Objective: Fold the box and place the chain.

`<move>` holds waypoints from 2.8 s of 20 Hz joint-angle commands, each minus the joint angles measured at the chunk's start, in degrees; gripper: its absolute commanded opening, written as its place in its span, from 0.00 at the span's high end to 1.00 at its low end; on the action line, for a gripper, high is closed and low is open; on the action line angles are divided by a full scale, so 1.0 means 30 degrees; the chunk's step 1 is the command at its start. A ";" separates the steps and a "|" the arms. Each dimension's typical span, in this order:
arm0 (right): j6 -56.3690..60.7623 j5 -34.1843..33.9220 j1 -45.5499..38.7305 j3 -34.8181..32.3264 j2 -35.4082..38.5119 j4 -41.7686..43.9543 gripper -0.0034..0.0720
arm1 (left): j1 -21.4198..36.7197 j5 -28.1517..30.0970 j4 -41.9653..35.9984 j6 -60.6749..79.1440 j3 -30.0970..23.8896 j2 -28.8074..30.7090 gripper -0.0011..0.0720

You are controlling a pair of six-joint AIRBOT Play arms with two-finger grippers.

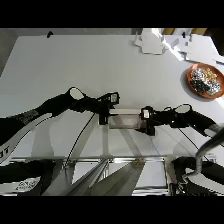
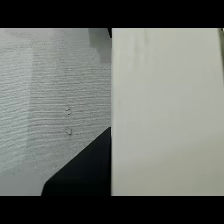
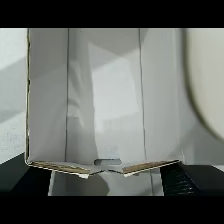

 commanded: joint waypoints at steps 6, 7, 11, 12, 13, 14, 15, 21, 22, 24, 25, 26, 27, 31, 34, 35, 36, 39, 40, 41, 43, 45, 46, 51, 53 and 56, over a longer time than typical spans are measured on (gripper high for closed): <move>0.0022 0.0998 -0.0299 0.0517 0.0080 0.0597 0.04 | 0.0000 -0.0051 0.0007 0.0022 -0.0007 0.0007 0.97; 0.0044 0.0998 -0.0554 0.0561 0.0080 0.0554 0.04 | 0.0000 -0.0058 0.0007 0.0022 0.0000 0.0007 0.97; 0.0022 0.0991 -0.1042 0.0576 0.0044 0.0430 0.12 | 0.0000 -0.0058 0.0007 0.0022 -0.0007 0.0007 0.97; -0.0015 0.0954 -0.0903 0.0568 -0.0087 0.0430 0.17 | 0.0000 -0.0058 0.0007 0.0022 0.0000 0.0000 0.97; -0.0117 0.0903 -0.0750 0.0568 -0.0270 0.0430 0.19 | 0.0000 -0.0051 0.0007 0.0022 -0.0007 0.0007 0.97; -0.0619 0.0860 -0.0539 0.0568 -0.0452 0.0430 0.20 | 0.0000 -0.0051 0.0007 0.0029 -0.0007 0.0007 0.97; -0.1209 0.0801 -0.0299 0.0568 -0.0619 0.0437 0.21 | 0.0000 -0.0058 0.0007 0.0029 0.0000 0.0007 0.97; -0.1523 -0.0503 -0.0036 0.0568 -0.0721 0.0444 0.30 | 0.0000 -0.0058 0.0007 0.0022 0.0000 0.0007 0.97; -0.1545 -0.0525 -0.0036 0.0576 -0.0714 0.0444 0.36 | 0.0000 -0.0058 0.0007 0.0029 -0.0007 0.0007 0.97; -0.2120 -0.0525 -0.0036 0.0568 -0.0721 0.0452 0.38 | 0.0000 -0.0058 0.0007 0.0022 -0.0007 0.0007 0.97; -0.2273 -0.0517 -0.0036 0.0568 -0.0714 0.0459 0.38 | 0.0000 -0.0051 0.0007 0.0022 -0.0007 0.0007 0.97; -0.2346 -0.0510 -0.0036 0.0568 -0.0714 0.0481 0.38 | 0.0000 -0.0051 0.0007 0.0029 0.0000 0.0007 0.97; -0.2339 -0.0481 -0.0036 0.0568 -0.0714 0.0539 0.38 | 0.0000 -0.0051 0.0007 0.0022 -0.0007 0.0007 0.97; -0.2339 -0.0321 -0.0044 0.0568 -0.0714 0.0590 0.39 | 0.0000 -0.0058 0.0007 0.0022 -0.0007 0.0007 0.97; -0.2339 -0.0007 -0.0044 0.0576 -0.0714 0.0583 0.42 | 0.0000 -0.0058 0.0007 0.0022 -0.0007 0.0007 0.97; -0.2339 -0.0007 -0.0036 0.0568 -0.0714 0.0583 0.42 | 0.0000 -0.0058 0.0007 0.0022 -0.0007 0.0007 0.97; -0.2339 0.0015 -0.0036 0.0568 -0.0714 0.0576 0.42 | 0.0000 -0.0058 0.0007 0.0022 -0.0007 0.0007 0.97; -0.2339 0.0015 -0.0036 0.0568 -0.0714 0.0576 0.42 | 0.0000 -0.0058 0.0007 0.0022 -0.0007 0.0007 0.97; -0.2339 0.0015 -0.0036 0.0568 -0.0714 0.0576 0.42 | 0.0000 -0.0058 0.0007 0.0022 0.0000 0.0007 0.97; -0.2339 0.0015 -0.0036 0.0568 -0.0714 0.0576 0.42 | 0.0000 -0.0058 0.0007 0.0022 0.0000 0.0007 0.97; -0.2331 0.0138 -0.0036 0.0568 -0.0714 0.0568 0.42 | 0.0000 -0.0058 0.0007 0.0022 -0.0007 0.0007 0.97; -0.2339 0.0124 -0.0036 0.0568 -0.0714 0.0576 0.42 | 0.0000 -0.0058 0.0007 0.0022 0.0000 0.0007 0.97; -0.2339 0.0131 -0.0036 0.0568 -0.0714 0.0568 0.42 | 0.0000 -0.0051 0.0007 0.0022 0.0000 0.0007 0.97; -0.2339 0.0131 -0.0044 0.0568 -0.0714 0.0568 0.42 | 0.0000 -0.0058 0.0007 0.0022 0.0000 0.0007 0.97; -0.2339 0.0131 -0.0036 0.0568 -0.0714 0.0568 0.42 | 0.0000 -0.0066 0.0007 0.0015 -0.0007 0.0007 0.97; -0.2339 0.0124 -0.0036 0.0568 -0.0714 0.0568 0.42 | 0.0000 -0.0962 -0.0029 -0.0066 0.0000 0.0007 0.97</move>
